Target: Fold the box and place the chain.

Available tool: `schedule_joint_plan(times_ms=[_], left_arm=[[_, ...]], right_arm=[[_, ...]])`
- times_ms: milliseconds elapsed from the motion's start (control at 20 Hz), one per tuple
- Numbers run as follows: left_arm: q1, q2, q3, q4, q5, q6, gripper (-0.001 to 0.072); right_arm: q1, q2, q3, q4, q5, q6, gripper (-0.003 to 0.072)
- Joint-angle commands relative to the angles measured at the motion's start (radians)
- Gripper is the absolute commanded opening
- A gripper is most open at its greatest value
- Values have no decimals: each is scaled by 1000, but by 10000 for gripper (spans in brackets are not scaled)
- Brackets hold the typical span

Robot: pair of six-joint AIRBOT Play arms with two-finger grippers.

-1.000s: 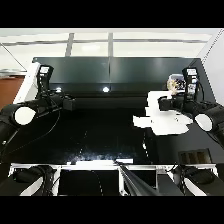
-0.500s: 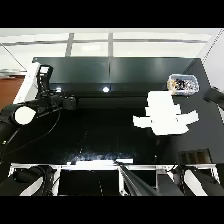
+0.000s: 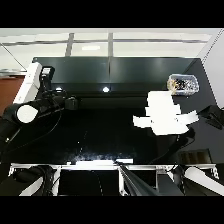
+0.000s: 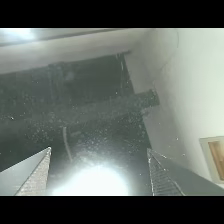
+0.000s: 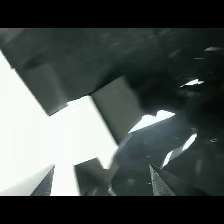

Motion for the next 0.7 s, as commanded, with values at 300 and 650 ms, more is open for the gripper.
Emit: schedule_joint_plan(times_ms=[300, 650], left_arm=[[1, -44, 0, -16, 2, 0, 704], [1, -46, 0, -33, 11, 0, 703]], right_arm=[[142, -136, 44, -83, -46, -13, 703], [142, -140, 52, -96, -43, -34, 464]])
